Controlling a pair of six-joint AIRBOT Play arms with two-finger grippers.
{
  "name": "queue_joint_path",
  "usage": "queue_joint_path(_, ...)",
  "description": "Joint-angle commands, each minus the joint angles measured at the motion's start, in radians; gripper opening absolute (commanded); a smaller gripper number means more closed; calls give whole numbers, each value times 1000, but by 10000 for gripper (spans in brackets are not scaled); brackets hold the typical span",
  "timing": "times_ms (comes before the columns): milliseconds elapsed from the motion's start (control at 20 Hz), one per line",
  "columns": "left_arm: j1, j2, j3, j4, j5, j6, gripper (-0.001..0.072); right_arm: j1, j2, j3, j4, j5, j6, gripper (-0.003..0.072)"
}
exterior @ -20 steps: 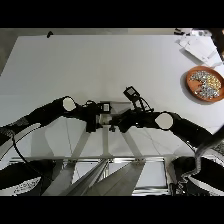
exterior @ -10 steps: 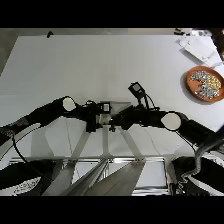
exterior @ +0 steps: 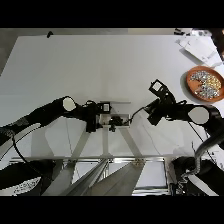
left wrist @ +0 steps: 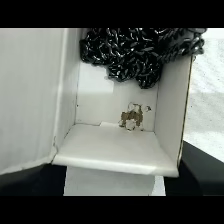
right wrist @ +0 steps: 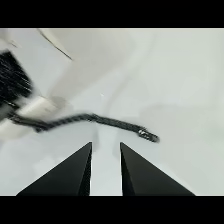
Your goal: Fold the box and place the chain.
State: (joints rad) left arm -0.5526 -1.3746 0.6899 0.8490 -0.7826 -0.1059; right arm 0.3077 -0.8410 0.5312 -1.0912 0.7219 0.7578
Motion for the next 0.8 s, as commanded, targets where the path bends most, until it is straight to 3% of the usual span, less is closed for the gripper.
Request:
queue_joint_path(0, 0, 0, 0, 0, 0, 0, 292, -80, -58, -13, -56, -78, -93, 268)
queue_joint_path(50, 0, 0, 0, 0, 0, 0, 292, -80, -101, -13, -51, -117, -90, 391)
queue_joint_path(100, 0, 0, 0, 0, 0, 0, 292, -80, -144, -12, -51, -150, -73, 406)
queue_joint_path(350, 0, 0, 0, 0, 0, 0, 292, -80, -324, -12, -47, -216, -32, 406)
queue_joint_path(750, 0, 0, 0, 0, 0, 0, 292, -32, -355, -12, 79, -248, -224, 403)
